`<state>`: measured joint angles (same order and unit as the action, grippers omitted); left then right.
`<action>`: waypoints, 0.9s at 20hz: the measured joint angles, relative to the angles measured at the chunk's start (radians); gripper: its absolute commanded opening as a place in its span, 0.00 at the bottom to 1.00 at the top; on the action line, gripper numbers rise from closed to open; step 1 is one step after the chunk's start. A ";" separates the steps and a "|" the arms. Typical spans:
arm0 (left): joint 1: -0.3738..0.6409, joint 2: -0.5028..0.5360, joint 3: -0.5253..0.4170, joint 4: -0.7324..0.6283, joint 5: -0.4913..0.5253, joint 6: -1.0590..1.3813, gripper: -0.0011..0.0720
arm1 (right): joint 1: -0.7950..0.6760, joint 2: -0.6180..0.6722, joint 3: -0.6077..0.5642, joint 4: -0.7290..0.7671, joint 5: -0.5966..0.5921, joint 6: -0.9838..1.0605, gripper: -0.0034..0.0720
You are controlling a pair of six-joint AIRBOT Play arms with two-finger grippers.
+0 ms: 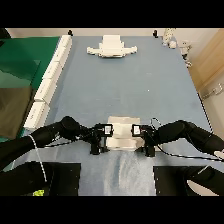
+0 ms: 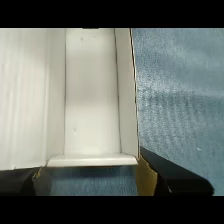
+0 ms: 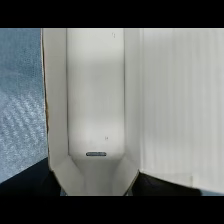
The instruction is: Fold the box.
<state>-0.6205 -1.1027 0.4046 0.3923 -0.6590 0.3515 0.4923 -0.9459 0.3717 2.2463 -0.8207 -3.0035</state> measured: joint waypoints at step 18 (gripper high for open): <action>-0.002 -0.003 0.001 0.041 -0.024 -0.006 0.60 | 0.001 0.000 0.000 0.002 -0.004 0.000 0.75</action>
